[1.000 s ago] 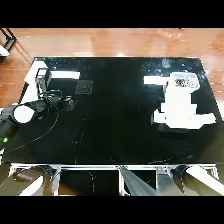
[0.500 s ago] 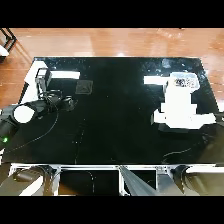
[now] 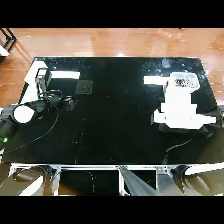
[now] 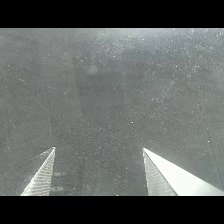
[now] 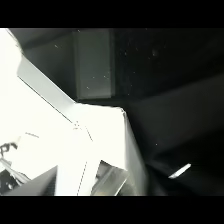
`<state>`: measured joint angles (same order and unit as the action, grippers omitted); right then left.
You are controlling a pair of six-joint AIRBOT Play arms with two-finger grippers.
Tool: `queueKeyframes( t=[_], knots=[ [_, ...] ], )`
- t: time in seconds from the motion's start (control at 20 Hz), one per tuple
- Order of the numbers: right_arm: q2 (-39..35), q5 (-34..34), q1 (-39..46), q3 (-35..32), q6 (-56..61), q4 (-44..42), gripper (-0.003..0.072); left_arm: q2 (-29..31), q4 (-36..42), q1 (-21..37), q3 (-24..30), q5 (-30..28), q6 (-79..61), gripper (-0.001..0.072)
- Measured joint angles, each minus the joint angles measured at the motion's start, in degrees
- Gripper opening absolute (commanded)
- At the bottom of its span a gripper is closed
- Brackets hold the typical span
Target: Fold the box and place the chain.
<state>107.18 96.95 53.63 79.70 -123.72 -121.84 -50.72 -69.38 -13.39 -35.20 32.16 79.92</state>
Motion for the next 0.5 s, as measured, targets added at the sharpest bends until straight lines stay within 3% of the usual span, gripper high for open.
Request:
queueKeyframes(
  t=[0.1, 0.15, 0.25, 0.5],
  knots=[
    [0.2, 0.2, -0.7, 0.2, 0.1, 0.6, 0.0314, 0.0, 0.0, 0.0, 0.0, 0.2, 0.0, 0.0634],
    [0.3, 0.2, -0.9, 0.2, 0.1, 0.9, 0.0301, 0.0, 0.0, 0.0, 0.0, 0.4, 0.0, 0.0635],
    [0.3, 0.5, -1.2, 0.2, -0.1, 1.0, 0.0119, 0.0, 0.0, 0.0, 0.0, 1.0, 0.0, 0.0634],
    [0.4, 1.7, -1.4, 0.3, -2.2, -1.6, 0.0117, 0.0, 0.0, 0.0, 0.0, 1.4, 0.0, 0.0634]
  ],
)
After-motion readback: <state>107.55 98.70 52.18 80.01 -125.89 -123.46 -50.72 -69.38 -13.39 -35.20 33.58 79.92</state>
